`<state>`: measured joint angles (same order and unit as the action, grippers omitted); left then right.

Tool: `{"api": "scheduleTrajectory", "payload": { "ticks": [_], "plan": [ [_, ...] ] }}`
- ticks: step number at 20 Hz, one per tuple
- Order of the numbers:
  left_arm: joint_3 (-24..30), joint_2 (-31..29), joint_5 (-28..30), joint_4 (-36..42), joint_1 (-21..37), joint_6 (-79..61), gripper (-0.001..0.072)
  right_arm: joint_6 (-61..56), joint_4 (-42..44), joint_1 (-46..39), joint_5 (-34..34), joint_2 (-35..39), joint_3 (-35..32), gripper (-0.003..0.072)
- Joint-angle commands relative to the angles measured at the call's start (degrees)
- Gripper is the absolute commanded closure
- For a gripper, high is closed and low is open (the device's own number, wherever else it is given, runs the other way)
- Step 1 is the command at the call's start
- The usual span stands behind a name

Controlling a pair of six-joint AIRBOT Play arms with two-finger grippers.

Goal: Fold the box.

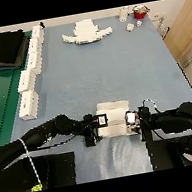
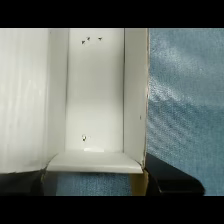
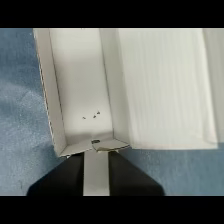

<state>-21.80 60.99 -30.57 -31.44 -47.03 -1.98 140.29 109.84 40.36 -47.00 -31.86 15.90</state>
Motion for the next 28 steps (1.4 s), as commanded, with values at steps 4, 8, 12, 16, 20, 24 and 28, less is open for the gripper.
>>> {"api": "scheduleTrajectory", "payload": {
  "ticks": [4,8,12,16,20,24,28],
  "plan": [
    [0.0,0.0,0.0,0.0,0.0,0.0,0.02,1.3,4.0,1.9,3.3,-1.4,0.0,0.0605],
    [0.0,0.0,0.0,0.0,0.0,0.0,0.02,3.2,4.3,1.9,5.6,-4.1,0.0,0.0556],
    [0.0,0.0,0.0,0.0,0.0,0.0,0.02,3.3,4.6,1.9,5.6,-5.1,0.0,0.0062],
    [0.0,0.0,0.0,0.0,0.0,0.0,0.02,3.3,4.6,1.9,5.5,-5.1,0.0,0.0062],
    [0.0,0.0,0.0,0.0,0.0,0.0,0.02,-0.6,4.1,1.9,-1.8,-4.4,1.4,0.0547],
    [0.0,0.0,0.0,0.0,0.0,0.0,0.0199,-29.5,-8.3,1.7,-17.2,-4.1,7.5,0.068],
    [0.0,0.0,0.0,0.0,0.0,0.0,0.02,-50.4,-20.6,1.6,-26.2,-1.1,12.3,0.068]
  ]
}}
